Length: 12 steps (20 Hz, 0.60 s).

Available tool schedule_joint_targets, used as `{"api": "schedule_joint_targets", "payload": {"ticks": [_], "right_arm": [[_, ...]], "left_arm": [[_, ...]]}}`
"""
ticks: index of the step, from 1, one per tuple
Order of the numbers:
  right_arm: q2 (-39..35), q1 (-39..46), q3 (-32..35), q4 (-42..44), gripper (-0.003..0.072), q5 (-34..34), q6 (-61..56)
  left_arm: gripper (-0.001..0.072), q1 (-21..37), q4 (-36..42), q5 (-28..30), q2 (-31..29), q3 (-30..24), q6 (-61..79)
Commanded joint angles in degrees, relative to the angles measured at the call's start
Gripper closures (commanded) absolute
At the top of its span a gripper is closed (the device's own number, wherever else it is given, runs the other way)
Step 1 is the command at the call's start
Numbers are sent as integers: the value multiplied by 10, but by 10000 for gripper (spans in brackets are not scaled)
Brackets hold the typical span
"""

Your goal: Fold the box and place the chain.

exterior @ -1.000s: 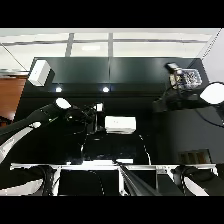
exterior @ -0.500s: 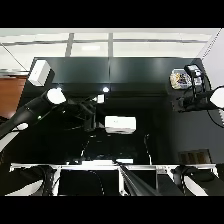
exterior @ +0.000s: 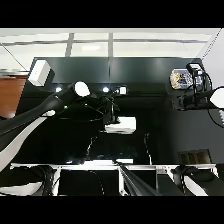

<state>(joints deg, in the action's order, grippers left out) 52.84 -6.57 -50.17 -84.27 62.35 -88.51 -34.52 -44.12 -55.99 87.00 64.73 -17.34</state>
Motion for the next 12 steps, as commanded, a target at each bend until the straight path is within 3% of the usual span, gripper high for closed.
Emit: {"api": "schedule_joint_targets", "payload": {"ticks": [1, 4, 12], "right_arm": [[0, 0, 0, 2, 670, -1, 0], [0, 0, 0, 2, 670, 0, -1], [0, 0, 0, 2, 670, -1, -1]], "left_arm": [[10, -4, 7, -36, 33, 13, -11], [9, -12, 7, -62, 37, 14, -10], [0, -50, -45, -44, 37, 15, 4]]}}
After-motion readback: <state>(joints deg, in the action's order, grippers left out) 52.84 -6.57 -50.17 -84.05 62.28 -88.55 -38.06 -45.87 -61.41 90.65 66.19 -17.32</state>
